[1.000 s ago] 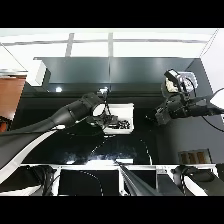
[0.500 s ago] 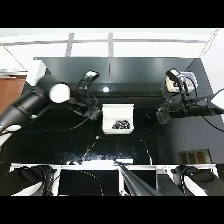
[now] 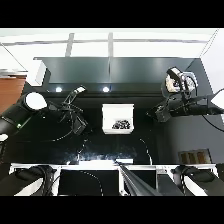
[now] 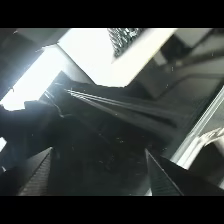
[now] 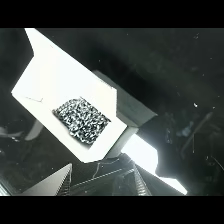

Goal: Fold the box and place the chain.

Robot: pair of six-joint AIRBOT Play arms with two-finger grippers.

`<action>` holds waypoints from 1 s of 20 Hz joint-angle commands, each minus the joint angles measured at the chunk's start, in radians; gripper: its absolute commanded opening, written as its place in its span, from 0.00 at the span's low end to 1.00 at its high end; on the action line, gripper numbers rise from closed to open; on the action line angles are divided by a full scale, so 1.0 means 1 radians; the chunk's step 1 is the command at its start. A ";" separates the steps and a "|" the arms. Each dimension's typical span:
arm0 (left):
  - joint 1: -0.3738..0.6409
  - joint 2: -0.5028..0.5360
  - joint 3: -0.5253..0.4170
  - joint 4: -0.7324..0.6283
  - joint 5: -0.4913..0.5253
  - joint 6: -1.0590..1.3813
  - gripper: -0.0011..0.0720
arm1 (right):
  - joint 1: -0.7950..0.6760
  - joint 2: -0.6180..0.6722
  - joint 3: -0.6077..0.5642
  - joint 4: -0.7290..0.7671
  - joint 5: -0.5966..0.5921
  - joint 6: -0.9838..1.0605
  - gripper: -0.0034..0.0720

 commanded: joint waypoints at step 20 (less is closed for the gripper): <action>-0.093 -0.246 -0.027 -0.206 0.287 0.863 0.98 | -0.001 0.000 0.000 -0.044 -0.055 0.000 0.65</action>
